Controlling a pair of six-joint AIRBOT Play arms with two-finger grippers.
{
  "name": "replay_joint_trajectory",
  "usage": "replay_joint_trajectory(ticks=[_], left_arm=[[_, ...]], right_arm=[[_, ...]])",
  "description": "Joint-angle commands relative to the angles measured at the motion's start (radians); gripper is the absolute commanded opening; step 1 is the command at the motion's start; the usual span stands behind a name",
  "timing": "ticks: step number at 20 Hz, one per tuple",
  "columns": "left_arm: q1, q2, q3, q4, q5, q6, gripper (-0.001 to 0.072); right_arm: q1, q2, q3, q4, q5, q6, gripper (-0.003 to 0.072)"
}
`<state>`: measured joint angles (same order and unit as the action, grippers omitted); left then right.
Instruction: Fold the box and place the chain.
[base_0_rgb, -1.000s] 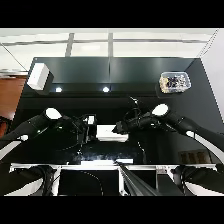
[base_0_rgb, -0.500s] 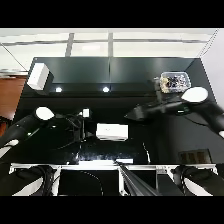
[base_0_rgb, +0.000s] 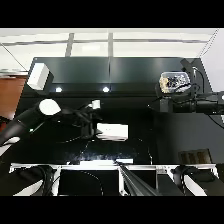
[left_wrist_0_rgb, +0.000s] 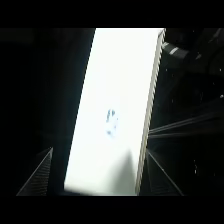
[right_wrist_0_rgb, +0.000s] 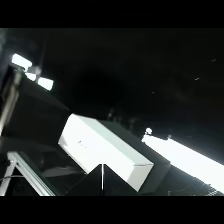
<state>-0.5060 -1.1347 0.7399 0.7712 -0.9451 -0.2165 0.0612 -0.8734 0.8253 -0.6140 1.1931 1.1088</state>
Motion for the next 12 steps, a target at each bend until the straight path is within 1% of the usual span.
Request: replay_joint_trajectory(ticks=[1,2,5,8,12], left_arm=[[-0.13,-0.135,0.124,0.005,0.022,-0.002,0.071],[-0.148,-0.165,0.143,0.005,0.018,-0.004,0.071],[-0.161,-0.217,0.148,0.006,0.019,-0.003,0.071],[-0.158,-0.228,0.148,0.007,-0.008,-0.004,0.071],[-0.158,-0.228,0.148,0.011,-0.005,-0.004,0.071]], right_arm=[[-0.009,0.008,0.001,-0.015,0.001,0.018,0.0015],[-0.008,0.008,0.001,-0.013,0.004,0.019,0.0015],[-0.008,0.008,0.001,-0.013,-0.001,0.019,0.0015],[-0.008,0.008,0.001,-0.017,-0.008,0.018,0.0015],[-0.008,0.008,0.001,-0.019,-0.016,0.018,0.0015]])
